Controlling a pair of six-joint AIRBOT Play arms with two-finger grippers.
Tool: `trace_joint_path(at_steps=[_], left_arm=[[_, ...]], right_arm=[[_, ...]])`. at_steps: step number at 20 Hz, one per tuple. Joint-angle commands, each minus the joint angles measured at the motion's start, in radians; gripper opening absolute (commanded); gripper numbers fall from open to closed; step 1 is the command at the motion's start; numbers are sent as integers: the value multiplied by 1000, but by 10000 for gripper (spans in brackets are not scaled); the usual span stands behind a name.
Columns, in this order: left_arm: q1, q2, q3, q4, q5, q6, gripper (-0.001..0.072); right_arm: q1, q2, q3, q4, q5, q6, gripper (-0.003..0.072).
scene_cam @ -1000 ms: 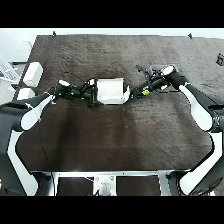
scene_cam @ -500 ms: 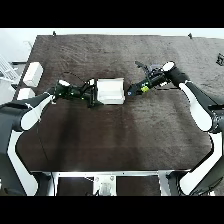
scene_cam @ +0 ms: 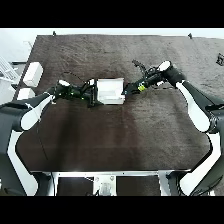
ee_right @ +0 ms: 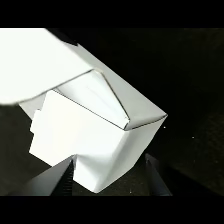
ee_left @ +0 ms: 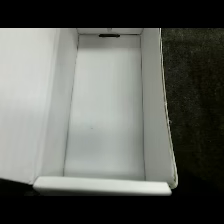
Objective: Fold the box and place the chain.
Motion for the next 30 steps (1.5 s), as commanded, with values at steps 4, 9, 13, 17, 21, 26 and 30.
trace_joint_path(at_steps=[4, 9, 13, 17, 21, 26, 30], left_arm=[[0, 0, 0, 0, -1, 0, 349], [0, 0, 0, 0, -2, 0, 349], [0, 0, 0, 0, -2, -1, 349], [0, 0, 0, 0, -2, -3, 349], [0, 0, 0, 0, -2, -3, 349], [0, 0, 0, 0, -2, -3, 349], [0, 0, 0, 0, -2, -3, 349]], right_arm=[[94, -1, 101, -259, -14, 177, 528], [180, -1, 137, -438, -67, 402, 528], [224, -3, 140, -519, -92, 552, 527], [245, -3, 140, -617, -76, 660, 526], [266, -3, 140, -655, -50, 716, 483], [312, -6, 146, -729, -50, 799, 474], [325, -9, 146, -744, -51, 867, 432]])
